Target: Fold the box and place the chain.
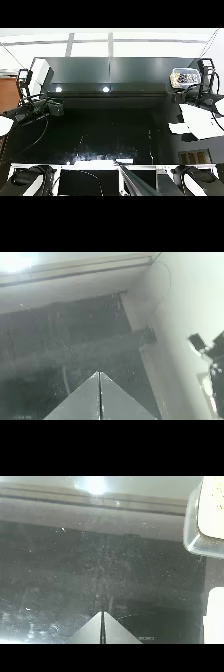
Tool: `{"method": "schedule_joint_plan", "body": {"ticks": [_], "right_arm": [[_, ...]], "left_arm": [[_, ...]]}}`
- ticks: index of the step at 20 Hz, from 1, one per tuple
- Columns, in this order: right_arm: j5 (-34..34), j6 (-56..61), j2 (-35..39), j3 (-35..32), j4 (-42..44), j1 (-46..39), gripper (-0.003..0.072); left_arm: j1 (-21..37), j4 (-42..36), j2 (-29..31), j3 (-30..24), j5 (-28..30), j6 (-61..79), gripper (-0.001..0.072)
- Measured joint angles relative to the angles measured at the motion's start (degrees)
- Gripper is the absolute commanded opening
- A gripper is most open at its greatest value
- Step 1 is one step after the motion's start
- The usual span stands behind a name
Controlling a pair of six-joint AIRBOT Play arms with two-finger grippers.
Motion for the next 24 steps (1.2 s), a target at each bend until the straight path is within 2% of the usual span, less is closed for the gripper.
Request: {"method": "schedule_joint_plan", "body": {"ticks": [7, 8, 9, 10, 11, 14, 18, 21, 24], "right_arm": [[0.0, 0.0, 0.0, 0.0, 3.5, 0.0, 0.0018], [0.1, 0.0, 0.0, 0.0, 3.9, 0.0, 0.0079], [0.2, 0.1, 0.0, 0.0, 4.1, 0.0, 0.0519], [0.5, 0.1, 0.0, 0.0, 4.1, 0.0, 0.0720], [0.9, 0.0, -0.1, -0.1, 4.1, 0.0, 0.0720], [2.6, 0.5, -0.2, -0.3, 2.3, 0.0, 0.0720], [5.3, 8.3, -0.3, -0.2, -7.3, -3.3, 0.0720], [5.4, 13.2, -0.4, 1.5, -14.8, -10.9, 0.0720], [4.3, 15.6, -1.8, 5.2, -19.4, -23.1, 0.0720]], "left_arm": [[0.0, -0.5, -0.1, 0.0, 7.0, 0.0, 0.0028], [0.0, -0.9, -0.2, 0.0, 7.3, 0.0, 0.0030], [0.0, -1.4, -0.2, 0.0, 7.8, 0.0, 0.0110], [-0.1, -1.8, -0.3, 0.0, 7.9, 0.0, 0.0494], [-0.1, -2.5, -0.6, 0.0, 7.8, 0.0, 0.0710], [-0.1, -4.5, -2.2, 0.0, 5.5, -0.5, 0.0709], [-0.1, -6.5, -4.4, 0.0, -0.2, -1.3, 0.0708], [-0.1, -8.0, -5.2, 0.0, -2.6, -1.5, 0.0708], [-0.1, -8.7, -5.6, 0.0, -3.5, -1.5, 0.0708]]}}
